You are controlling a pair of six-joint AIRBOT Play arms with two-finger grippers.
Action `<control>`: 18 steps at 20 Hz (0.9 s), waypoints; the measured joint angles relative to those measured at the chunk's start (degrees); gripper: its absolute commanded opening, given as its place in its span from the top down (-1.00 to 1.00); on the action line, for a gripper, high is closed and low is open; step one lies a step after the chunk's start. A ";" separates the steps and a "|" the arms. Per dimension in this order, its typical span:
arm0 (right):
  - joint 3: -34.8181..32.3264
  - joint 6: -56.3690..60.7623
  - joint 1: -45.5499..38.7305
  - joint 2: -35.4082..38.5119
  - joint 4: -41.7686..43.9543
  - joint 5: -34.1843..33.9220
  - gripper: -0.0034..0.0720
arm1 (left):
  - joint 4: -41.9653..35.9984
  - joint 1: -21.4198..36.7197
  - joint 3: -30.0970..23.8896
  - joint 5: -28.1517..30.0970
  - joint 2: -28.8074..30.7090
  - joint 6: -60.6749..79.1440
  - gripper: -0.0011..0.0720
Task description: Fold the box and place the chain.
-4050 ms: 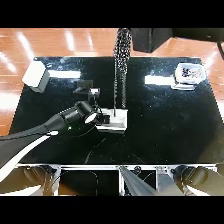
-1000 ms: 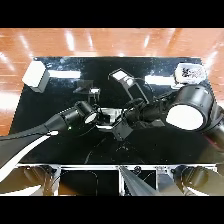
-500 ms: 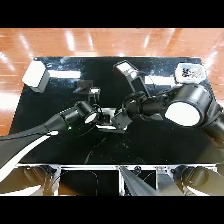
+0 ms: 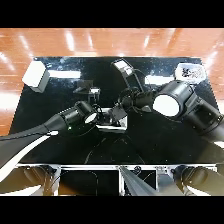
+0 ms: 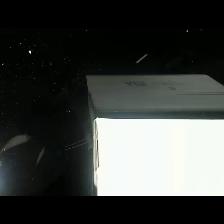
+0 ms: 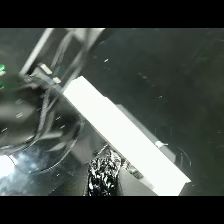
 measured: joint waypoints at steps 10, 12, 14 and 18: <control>0.00 0.42 -1.42 -0.48 0.07 1.86 -0.72 | 0.00 0.00 -0.02 0.02 0.00 -0.02 0.92; 0.02 0.44 -1.42 -0.48 0.09 2.05 -0.72 | 0.00 0.00 -0.02 0.02 0.00 -0.02 0.92; 0.00 0.44 -1.46 -0.48 0.07 2.16 -0.72 | 0.00 0.00 -0.02 0.02 0.00 -0.02 0.92; 0.00 0.44 -1.46 0.11 -0.66 3.78 -0.72 | 0.00 0.00 -0.02 0.02 -0.02 -0.02 0.92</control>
